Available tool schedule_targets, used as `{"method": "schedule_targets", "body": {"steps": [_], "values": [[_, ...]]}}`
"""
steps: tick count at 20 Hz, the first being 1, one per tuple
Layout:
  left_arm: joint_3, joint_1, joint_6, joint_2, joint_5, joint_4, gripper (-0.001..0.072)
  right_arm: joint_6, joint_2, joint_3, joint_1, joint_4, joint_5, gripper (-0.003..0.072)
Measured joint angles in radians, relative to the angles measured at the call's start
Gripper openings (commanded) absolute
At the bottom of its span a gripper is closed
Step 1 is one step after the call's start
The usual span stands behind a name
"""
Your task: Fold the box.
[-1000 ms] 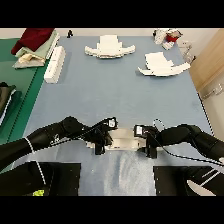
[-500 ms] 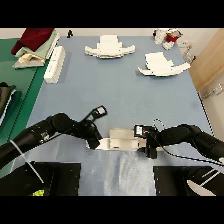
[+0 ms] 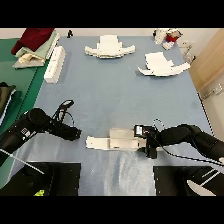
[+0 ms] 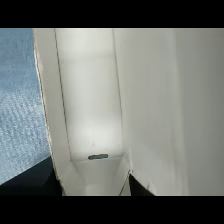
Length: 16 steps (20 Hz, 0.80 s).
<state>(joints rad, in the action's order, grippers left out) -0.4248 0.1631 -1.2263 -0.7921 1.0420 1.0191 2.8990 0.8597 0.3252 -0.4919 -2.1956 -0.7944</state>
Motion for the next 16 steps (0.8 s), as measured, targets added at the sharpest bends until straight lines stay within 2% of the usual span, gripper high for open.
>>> {"method": "schedule_targets", "body": {"steps": [4, 7, 12, 16], "values": [[0.031, -0.031, -0.036, -0.017, 0.009, -0.035, 0.0013, 0.0, 0.0, 0.0, 0.0, 0.0, 0.0, 0.0487], [0.039, -0.008, -0.035, -0.065, -0.002, -0.103, 0.0013, 0.0, 0.0, 0.0, 0.0, 0.0, 0.0, 0.0487], [0.042, 0.162, -0.004, -0.175, -0.082, -0.237, 0.0013, 0.0, 0.0, 0.0, 0.0, 0.0, 0.0, 0.0487], [0.006, 0.263, 0.003, -0.212, -0.138, -0.314, 0.0013, 0.0, 0.0, 0.0, 0.0, 0.0, 0.0, 0.0487]]}}
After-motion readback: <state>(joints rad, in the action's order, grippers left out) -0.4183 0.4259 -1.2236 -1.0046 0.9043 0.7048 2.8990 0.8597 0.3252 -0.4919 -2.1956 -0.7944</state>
